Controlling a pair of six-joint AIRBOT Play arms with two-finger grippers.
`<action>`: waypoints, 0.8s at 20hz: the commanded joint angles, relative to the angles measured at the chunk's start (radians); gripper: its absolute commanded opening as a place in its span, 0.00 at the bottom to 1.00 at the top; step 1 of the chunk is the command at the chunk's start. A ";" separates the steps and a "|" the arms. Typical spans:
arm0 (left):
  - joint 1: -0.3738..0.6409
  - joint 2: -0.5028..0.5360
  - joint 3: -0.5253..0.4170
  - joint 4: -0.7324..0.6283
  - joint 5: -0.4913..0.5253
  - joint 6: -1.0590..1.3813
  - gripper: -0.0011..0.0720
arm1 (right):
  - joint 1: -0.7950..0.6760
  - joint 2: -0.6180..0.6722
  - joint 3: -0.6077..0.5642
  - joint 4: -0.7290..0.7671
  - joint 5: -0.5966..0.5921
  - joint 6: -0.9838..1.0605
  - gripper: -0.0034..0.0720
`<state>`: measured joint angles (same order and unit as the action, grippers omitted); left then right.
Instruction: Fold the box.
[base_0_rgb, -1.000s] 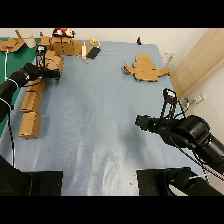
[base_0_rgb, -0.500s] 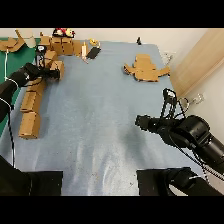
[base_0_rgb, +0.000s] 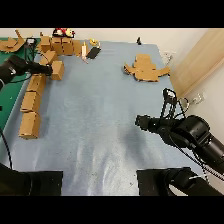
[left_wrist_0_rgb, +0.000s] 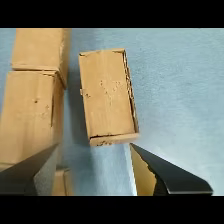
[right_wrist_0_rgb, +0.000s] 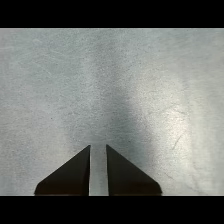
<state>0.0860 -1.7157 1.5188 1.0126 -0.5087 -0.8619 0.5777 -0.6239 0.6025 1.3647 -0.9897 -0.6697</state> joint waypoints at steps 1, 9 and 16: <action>0.019 0.091 0.001 0.008 -0.200 0.001 0.74 | 0.000 0.000 0.001 0.001 0.006 0.000 0.26; -0.088 0.187 -0.033 -0.006 -0.589 0.016 0.02 | 0.000 -0.087 0.040 0.085 0.005 -0.133 0.05; -0.324 0.436 -0.340 -0.060 -0.585 0.004 0.02 | 0.000 -0.404 0.287 0.166 -0.016 -0.391 0.05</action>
